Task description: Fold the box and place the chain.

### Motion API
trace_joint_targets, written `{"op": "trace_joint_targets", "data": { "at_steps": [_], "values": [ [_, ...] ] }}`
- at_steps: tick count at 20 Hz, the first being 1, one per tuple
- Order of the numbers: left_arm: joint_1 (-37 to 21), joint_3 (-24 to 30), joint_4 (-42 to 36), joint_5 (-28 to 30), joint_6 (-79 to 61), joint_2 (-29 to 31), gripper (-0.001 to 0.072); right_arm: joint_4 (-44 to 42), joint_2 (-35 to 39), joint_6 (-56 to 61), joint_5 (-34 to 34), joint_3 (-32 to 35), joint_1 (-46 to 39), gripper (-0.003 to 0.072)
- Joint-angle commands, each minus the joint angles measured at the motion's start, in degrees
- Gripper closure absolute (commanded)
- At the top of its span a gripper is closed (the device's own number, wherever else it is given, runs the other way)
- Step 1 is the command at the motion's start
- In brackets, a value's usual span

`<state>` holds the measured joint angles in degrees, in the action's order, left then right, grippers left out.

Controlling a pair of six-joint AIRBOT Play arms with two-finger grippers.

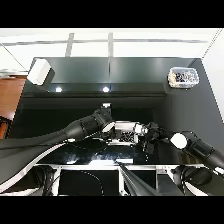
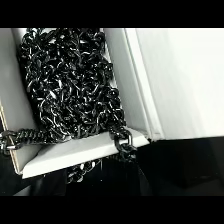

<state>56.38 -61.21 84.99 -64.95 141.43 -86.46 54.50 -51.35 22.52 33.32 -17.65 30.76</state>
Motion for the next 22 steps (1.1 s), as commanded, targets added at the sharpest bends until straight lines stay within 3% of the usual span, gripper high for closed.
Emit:
{"op": "trace_joint_targets", "data": {
  "at_steps": [1,4,5,6,9,10,12,14,22],
  "values": [
    [0.0,0.0,0.0,0.0,0.0,0.0,0.0676,0.2,0.0,0.0,0.1,0.0,0.1,0.0214],
    [0.0,0.0,0.0,0.0,0.0,0.0,0.0676,0.2,0.0,0.0,0.9,0.0,0.1,0.0215],
    [0.0,0.0,0.0,0.0,0.0,0.0,0.0676,0.2,0.0,0.0,1.1,0.0,0.1,0.027],
    [0.0,0.0,0.0,0.0,0.0,0.0,0.0676,0.2,0.0,0.0,1.5,0.0,0.0,0.0441],
    [0.0,0.0,0.0,0.0,0.0,0.0,0.0676,0.2,0.0,0.0,1.6,0.0,0.0,0.0477],
    [0.0,0.0,0.0,0.0,0.0,0.0,0.0675,0.2,0.0,0.0,1.6,0.0,0.0,0.0556],
    [0.0,0.0,0.0,0.0,0.0,0.0,0.0676,0.2,0.0,0.0,1.6,0.0,0.0,0.0554],
    [0.0,0.0,0.0,0.0,0.0,0.0,0.0676,0.2,0.0,0.0,1.7,-0.1,0.0,0.0632],
    [0.0,0.0,0.0,0.0,0.0,0.0,0.0676,0.6,0.9,1.6,5.8,-3.0,-0.1,0.0632]
  ]
}}
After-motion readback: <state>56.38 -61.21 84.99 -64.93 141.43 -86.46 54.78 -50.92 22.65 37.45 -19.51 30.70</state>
